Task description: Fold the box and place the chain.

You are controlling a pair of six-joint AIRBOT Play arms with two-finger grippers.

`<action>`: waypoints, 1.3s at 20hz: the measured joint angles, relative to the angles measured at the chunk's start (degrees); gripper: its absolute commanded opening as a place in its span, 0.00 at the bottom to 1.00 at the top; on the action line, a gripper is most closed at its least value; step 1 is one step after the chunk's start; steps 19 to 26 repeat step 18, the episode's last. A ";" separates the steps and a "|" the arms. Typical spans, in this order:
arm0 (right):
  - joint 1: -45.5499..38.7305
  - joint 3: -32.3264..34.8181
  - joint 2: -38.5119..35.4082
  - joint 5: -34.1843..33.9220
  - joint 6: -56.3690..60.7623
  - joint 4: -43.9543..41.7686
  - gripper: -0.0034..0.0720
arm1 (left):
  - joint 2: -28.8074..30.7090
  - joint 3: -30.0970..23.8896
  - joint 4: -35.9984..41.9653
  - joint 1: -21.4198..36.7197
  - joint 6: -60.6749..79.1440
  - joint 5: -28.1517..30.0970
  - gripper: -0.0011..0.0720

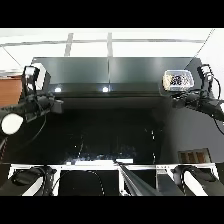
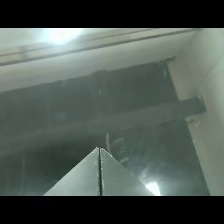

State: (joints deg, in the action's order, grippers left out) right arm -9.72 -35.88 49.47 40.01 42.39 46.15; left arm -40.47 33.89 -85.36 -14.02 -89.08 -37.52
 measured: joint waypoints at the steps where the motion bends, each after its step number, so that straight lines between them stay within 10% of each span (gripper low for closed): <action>1: 0.00 0.68 0.00 -1.60 -0.07 0.63 0.06 | 1.46 -1.73 -0.09 -0.24 -0.37 1.05 0.05; 26: 0.00 2.25 0.00 -6.75 -0.39 2.05 0.06 | 5.64 -6.01 -0.72 -0.76 -1.57 2.75 0.05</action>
